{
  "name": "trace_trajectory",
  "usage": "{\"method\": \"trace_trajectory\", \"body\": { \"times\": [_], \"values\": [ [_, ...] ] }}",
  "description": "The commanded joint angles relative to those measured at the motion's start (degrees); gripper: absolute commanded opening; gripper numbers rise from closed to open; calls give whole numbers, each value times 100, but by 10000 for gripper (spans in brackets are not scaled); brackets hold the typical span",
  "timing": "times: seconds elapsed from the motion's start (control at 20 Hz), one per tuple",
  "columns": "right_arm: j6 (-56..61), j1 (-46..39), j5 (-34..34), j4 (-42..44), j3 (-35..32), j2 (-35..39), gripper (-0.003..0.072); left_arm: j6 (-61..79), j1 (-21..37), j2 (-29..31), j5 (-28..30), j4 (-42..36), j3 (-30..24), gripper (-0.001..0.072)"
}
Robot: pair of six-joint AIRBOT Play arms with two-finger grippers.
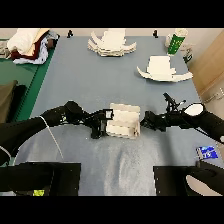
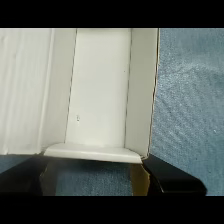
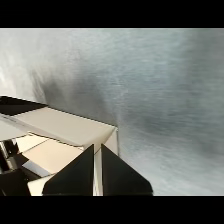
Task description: Fold the box.
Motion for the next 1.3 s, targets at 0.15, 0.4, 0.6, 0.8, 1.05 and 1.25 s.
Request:
{"method": "trace_trajectory", "body": {
  "times": [0.15, 0.4, 0.6, 0.8, 1.05, 1.25],
  "values": [
    [-20, 293, -153, 144, 203, -101, 74, -2, 0, -2, -28, -2, 0, 604],
    [984, 291, -660, -767, 212, -96, 75, -2, 0, -2, -26, -2, 0, 604],
    [1635, 293, -1163, -1300, 214, -96, 74, -2, 0, -2, -28, -2, 0, 604],
    [1777, 262, -1226, -1453, 350, -96, 75, 0, 0, -2, -28, -2, 0, 605],
    [3891, -83, -57, -3882, 466, -9, 75, -2, 0, -7, -31, -2, 0, 605],
    [4459, -90, 1314, -5174, 450, 393, 74, -2, 0, -7, -44, -2, 0, 605]
  ]
}}
